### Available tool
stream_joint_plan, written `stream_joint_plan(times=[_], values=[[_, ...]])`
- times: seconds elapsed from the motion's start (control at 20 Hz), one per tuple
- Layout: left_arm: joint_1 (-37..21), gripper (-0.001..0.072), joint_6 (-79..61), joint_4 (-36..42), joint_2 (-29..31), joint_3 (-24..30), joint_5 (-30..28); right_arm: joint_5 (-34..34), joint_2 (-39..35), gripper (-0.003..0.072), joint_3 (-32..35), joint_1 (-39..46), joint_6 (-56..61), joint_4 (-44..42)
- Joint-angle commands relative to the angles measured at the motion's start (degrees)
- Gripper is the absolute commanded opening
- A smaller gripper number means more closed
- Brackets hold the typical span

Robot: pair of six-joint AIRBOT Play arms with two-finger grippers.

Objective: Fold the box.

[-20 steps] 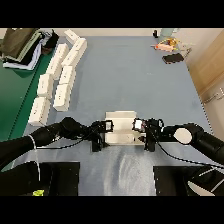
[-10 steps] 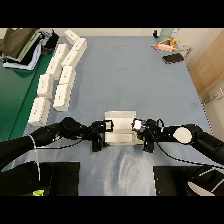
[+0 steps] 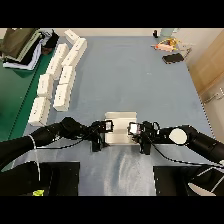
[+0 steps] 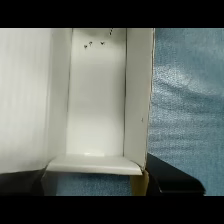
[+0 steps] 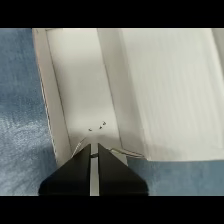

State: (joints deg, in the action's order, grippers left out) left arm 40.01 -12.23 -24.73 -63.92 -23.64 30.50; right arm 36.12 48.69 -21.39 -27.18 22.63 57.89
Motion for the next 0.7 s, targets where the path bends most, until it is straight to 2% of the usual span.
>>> stream_joint_plan(times=[0.0,0.1,0.15,0.2,0.65], values=[[0.0,0.0414,0.1,0.0,0.0,0.0,0.0,-2.1,0.4,0.0106,0.0,-0.8,-0.3,0.3],[0.0,0.0413,0.1,0.0,0.0,0.0,0.0,-3.1,0.4,0.0107,0.0,-0.8,-0.2,0.6],[0.0,0.0413,0.1,0.1,0.0,0.0,0.0,-3.7,0.4,0.0269,0.0,-0.8,-0.2,0.9],[0.0,0.0414,0.1,0.1,0.0,0.0,0.0,-3.8,0.4,0.0511,0.0,-0.8,-0.2,0.8],[0.0,0.0413,0.1,0.1,0.0,0.0,0.0,-3.7,0.4,0.0513,0.0,-0.8,-0.2,0.8]])
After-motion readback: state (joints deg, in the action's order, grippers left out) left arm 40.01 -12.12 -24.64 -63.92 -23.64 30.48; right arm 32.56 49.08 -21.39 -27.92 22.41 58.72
